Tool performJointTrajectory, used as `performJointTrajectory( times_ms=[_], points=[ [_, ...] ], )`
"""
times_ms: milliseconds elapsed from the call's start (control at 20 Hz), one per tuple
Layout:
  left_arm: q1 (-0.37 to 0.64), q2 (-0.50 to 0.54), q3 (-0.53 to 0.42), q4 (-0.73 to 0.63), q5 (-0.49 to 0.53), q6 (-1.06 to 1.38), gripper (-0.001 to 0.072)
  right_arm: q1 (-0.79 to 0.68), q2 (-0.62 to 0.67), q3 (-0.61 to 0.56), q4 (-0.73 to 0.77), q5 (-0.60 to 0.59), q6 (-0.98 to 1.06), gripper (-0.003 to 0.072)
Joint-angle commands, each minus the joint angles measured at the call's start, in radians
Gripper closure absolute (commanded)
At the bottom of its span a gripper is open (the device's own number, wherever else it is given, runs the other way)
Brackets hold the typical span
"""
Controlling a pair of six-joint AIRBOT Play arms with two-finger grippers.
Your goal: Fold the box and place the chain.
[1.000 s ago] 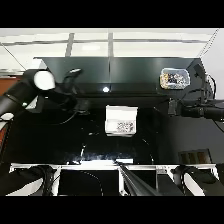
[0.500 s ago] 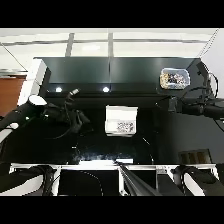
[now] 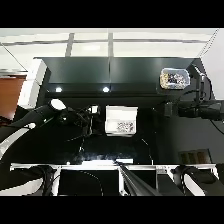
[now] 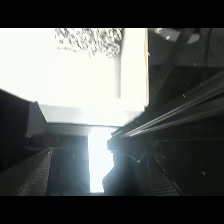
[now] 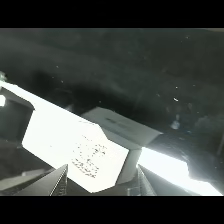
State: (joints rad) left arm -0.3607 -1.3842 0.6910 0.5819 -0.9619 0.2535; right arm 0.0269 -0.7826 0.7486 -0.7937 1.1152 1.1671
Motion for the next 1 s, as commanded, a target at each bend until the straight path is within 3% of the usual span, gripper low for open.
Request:
performJointTrajectory(
  times_ms=[0, 950],
  points=[
    [-0.006, -0.018, 0.016, -0.021, -0.002, 0.008, -0.0009, 0.012, 0.000, 0.000, -0.028, -0.013, 0.000, 0.0170],
    [-0.064, -0.018, 0.045, -0.021, 0.023, -0.006, -0.0002, 0.012, 0.000, 0.000, -0.028, -0.012, 0.000, 0.0170]
  ],
)
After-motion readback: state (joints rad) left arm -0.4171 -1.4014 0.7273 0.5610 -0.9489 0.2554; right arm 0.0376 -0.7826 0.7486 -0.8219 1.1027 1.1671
